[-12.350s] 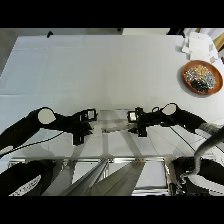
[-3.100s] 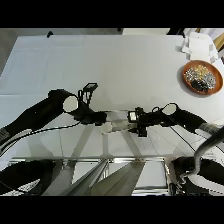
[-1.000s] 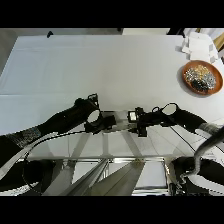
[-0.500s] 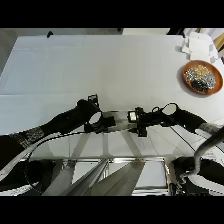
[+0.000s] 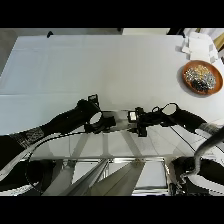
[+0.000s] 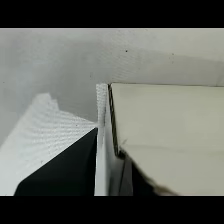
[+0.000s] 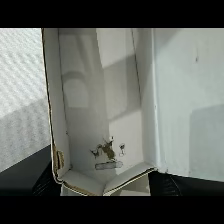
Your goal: Fold the box and place the chain.
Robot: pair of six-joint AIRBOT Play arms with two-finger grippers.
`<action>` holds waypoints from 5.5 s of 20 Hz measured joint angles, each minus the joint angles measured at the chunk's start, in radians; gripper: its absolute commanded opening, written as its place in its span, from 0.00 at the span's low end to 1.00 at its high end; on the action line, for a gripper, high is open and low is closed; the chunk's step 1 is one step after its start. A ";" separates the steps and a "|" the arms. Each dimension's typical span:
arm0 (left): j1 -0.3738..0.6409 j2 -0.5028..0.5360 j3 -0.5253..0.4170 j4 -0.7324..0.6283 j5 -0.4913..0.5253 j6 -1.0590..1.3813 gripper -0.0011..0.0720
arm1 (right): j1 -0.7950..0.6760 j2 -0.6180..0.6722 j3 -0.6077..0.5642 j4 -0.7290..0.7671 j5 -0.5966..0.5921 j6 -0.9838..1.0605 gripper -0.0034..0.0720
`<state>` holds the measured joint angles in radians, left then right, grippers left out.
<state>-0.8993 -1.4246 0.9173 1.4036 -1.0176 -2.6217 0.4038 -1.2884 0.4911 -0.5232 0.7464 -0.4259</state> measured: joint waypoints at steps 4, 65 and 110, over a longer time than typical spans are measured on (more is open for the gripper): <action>0.006 0.000 0.032 0.020 -0.037 0.000 0.29 | 0.000 0.000 0.000 0.000 0.000 -0.001 0.43; 0.570 0.301 -0.543 -0.957 0.159 3.016 0.98 | 0.000 0.000 0.000 0.000 -0.003 -0.002 0.43; 0.346 0.174 -0.544 -1.247 0.381 3.127 0.96 | 0.000 0.000 0.000 0.000 -0.003 -0.002 0.43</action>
<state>-0.5537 -1.2503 0.3729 0.1566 -0.6361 0.5053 0.4038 -1.2884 0.4911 -0.5228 0.7437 -0.4274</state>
